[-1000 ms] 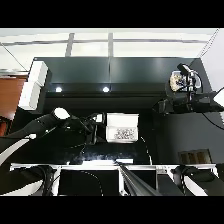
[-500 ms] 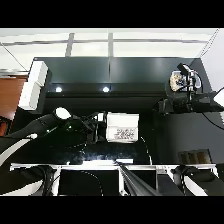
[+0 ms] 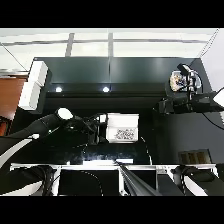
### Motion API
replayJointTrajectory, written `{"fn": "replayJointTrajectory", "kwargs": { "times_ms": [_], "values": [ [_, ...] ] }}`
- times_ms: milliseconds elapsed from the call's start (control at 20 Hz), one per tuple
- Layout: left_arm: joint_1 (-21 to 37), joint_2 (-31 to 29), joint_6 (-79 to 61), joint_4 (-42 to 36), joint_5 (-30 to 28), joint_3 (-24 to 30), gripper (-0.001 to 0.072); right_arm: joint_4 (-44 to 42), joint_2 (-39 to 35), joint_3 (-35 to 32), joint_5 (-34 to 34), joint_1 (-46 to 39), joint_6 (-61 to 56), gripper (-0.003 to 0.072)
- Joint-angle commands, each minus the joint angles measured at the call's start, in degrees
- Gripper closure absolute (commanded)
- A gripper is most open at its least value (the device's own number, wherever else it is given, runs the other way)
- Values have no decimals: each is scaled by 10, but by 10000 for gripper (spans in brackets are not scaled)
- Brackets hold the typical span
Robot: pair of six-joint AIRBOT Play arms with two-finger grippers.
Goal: Fold the box and place the chain.
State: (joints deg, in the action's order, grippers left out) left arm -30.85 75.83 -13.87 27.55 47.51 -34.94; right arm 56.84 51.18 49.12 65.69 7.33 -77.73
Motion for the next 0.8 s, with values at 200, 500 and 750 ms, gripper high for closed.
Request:
{"fn": "replayJointTrajectory", "kwargs": {
  "times_ms": [200, 500, 750],
  "values": [
    [-12, 4, 10, 5, -12, -6, 237, 7, 0, 0, 0, 0, 0, 360],
    [-12, 4, 10, 5, -12, -6, 241, 6, 43, -26, -50, 14, 48, -20],
    [-12, 4, 10, 5, -12, -6, 241, -164, 144, -20, -128, 18, 205, -19]
  ]
}}
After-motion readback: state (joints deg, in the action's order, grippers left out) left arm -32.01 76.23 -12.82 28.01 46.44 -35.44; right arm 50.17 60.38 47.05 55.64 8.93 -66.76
